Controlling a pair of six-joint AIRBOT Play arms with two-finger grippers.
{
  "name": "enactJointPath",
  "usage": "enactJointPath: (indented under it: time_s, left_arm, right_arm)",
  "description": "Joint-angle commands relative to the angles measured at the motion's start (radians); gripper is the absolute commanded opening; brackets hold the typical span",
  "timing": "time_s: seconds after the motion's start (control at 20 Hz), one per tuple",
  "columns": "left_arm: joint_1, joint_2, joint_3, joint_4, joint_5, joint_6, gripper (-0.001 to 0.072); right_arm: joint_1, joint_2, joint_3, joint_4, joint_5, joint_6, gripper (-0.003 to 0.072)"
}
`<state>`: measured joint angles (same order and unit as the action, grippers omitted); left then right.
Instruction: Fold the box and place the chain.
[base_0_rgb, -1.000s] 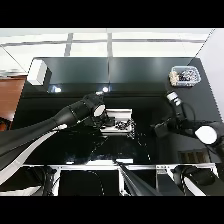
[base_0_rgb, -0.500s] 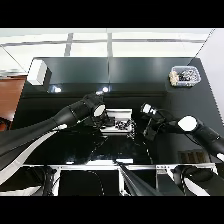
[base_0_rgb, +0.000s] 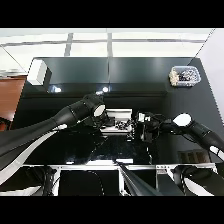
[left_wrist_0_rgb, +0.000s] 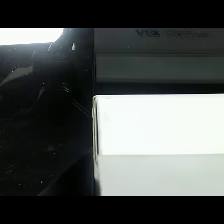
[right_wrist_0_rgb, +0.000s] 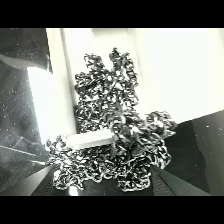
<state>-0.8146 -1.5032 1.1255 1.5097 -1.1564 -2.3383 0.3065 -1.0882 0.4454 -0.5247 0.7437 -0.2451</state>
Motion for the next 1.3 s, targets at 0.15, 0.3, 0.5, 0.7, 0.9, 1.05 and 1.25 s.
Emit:
enactJointPath:
  time_s: [0.15,0.3,0.5,0.7,0.9,1.05,1.25]
  left_arm:
    - [0.000,0.000,0.001,0.000,0.000,0.000,0.0030]
    - [0.000,0.000,0.001,0.000,0.000,0.000,0.0029]
    - [0.000,0.000,0.001,-0.001,0.000,0.000,0.0030]
    - [0.000,0.000,0.001,-0.001,0.000,0.000,0.0030]
    - [0.000,0.000,0.001,-0.003,0.000,0.000,0.0029]
    - [0.000,0.000,0.001,-0.003,0.000,0.000,0.0029]
    - [0.000,0.000,0.001,-0.003,0.000,0.000,0.0029]
  right_arm:
    - [0.001,-0.082,0.048,0.019,0.005,-0.047,0.0713]
    - [0.001,-0.138,0.069,0.011,0.020,-0.046,0.0713]
    - [0.005,-0.149,0.072,-0.084,0.011,-0.003,0.0713]
    - [0.006,-0.151,0.072,-0.101,-0.001,0.014,0.0712]
    - [0.006,-0.151,0.072,-0.097,-0.015,0.019,0.0410]
    - [0.005,-0.150,0.072,-0.097,-0.015,0.076,0.0009]
    - [0.005,-0.146,0.072,-0.099,-0.021,0.123,0.0020]
